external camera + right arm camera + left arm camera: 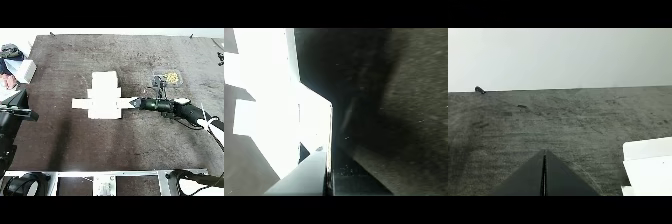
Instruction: Fold the box and place the chain.
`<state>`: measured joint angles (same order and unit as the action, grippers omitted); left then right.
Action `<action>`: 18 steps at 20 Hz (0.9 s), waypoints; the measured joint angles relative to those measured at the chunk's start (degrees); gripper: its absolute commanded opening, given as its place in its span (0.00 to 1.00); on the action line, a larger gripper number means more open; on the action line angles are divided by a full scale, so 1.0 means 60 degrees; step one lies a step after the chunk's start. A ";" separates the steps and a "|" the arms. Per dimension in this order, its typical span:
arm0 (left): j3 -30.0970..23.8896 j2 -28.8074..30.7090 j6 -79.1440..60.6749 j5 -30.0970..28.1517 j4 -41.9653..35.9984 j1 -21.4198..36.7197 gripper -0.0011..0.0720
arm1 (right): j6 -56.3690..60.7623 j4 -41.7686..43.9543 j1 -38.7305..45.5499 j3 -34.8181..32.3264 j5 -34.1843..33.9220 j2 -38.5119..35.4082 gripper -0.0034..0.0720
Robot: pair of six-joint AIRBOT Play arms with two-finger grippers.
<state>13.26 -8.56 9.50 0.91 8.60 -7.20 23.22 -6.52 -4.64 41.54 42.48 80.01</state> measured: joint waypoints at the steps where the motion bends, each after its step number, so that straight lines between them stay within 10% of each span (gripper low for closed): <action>1: 0.0000 0.0000 0.0029 0.0033 0.0000 0.0000 0.03 | -0.0066 0.0018 -0.0044 0.0000 -0.0197 -0.0004 0.06; 2: 0.0000 0.0000 0.0076 0.0102 0.0000 0.0000 0.04 | -0.0146 0.0018 -0.0084 -0.0007 -0.0361 -0.0004 0.06; 4: 0.0000 -0.0004 0.0066 0.0335 0.0018 0.0000 0.85 | -0.0284 -0.0066 -0.0124 -0.0007 -0.0637 -0.0011 0.06; 10: 0.0532 -0.1508 -0.0379 0.1847 -0.0036 0.0000 0.74 | -0.0474 -0.0572 -0.0157 -0.0011 -0.1406 -0.0011 0.06; 18: 0.4014 -0.7114 -0.0951 0.4135 -0.0033 0.0000 0.78 | -0.0667 -0.0714 -0.0157 -0.0011 -0.1668 -0.0011 0.07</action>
<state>37.34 -51.24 3.79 25.71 8.40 -7.20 19.22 -10.81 -5.58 41.47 32.47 79.94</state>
